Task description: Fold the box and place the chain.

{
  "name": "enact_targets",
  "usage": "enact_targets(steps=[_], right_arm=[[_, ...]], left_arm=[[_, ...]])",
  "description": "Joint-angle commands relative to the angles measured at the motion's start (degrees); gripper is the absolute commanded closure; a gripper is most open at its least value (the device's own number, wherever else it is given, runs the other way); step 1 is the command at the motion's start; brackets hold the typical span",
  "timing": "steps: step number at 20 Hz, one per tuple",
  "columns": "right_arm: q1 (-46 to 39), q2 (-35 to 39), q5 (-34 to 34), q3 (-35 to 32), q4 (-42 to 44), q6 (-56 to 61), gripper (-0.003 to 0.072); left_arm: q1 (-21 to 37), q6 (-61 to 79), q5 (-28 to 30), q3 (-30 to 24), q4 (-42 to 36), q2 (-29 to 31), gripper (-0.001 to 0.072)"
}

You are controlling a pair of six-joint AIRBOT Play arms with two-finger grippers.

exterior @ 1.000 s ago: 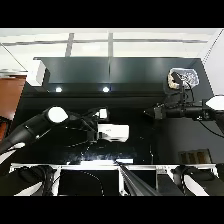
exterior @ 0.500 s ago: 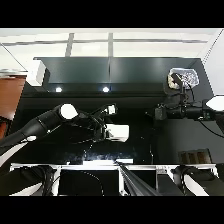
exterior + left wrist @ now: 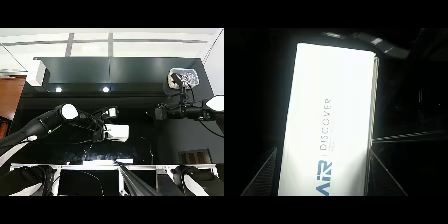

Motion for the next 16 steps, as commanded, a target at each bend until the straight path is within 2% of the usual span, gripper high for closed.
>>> enact_targets(steps=[1, 9, 13, 16], right_arm=[[0.0, 0.0, -1.0, 0.0, 0.0, 0.0, 0.0648], [0.0, 0.0, -1.2, 0.0, 0.0, 0.0, 0.0647], [0.0, 0.0, -1.6, 0.0, 0.0, 0.0, 0.0647], [0.0, 0.0, -1.7, 0.0, 0.0, 0.0, 0.0648]], left_arm=[[0.0, 0.2, -0.4, 0.0, 0.1, 0.0, -0.0003], [-1.5, 0.2, 0.2, 0.0, 0.3, -0.9, -0.0004], [-3.8, 0.2, 4.9, 0.0, 0.7, -2.5, -0.0004], [-4.3, 0.2, 5.9, 0.0, 0.8, -5.0, -0.0004]])
